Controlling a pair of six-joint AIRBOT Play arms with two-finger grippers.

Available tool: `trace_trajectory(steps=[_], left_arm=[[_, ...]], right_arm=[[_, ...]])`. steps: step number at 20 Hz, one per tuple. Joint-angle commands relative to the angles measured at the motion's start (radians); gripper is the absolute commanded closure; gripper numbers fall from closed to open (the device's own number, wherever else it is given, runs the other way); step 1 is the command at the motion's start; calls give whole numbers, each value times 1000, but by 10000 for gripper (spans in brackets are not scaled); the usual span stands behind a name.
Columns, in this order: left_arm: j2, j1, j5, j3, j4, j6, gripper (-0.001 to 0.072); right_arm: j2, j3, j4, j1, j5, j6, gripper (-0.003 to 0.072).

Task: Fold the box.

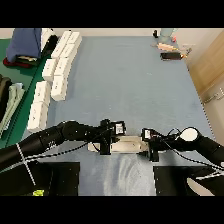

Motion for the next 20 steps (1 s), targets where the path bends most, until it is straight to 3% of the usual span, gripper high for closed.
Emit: trace_trajectory(steps=[1, 2, 3, 6, 8, 11, 13, 14, 15, 17, 20], left_arm=[[0, 1, 0, 0, 0, -2, 568], [0, 1, 1, 0, 0, -3, 234], [1, 1, 2, 0, 0, -3, 105], [18, 2, -2, 0, 69, -73, 105], [69, 9, -38, 0, 259, -333, 105], [199, 66, -269, 0, 523, -767, 107], [280, 98, -427, 0, 557, -954, 181], [310, 100, -474, 0, 548, -1015, 482], [332, 97, -504, 0, 496, -1042, 695], [330, 84, -471, 0, 326, -1116, 694], [235, 51, -346, 5, 53, -1199, 694]], right_arm=[[-1, 0, 0, 0, -1, 0, 149], [-1, 0, 0, 0, -1, 0, 149], [-1, 0, 0, 0, -1, 0, 149], [-1, 0, 0, 0, -1, 0, 149], [-1, 0, 0, 0, -1, 0, 149], [-1, 0, 0, 0, -1, 0, 149], [-1, 0, 0, 0, -1, 0, 149], [-1, 0, 0, 1, -1, 0, 149], [-1, 0, 0, 0, -1, 0, 150], [-1, 0, 0, 0, -1, 0, 149], [-1, 0, 0, 0, -1, 0, 149]])
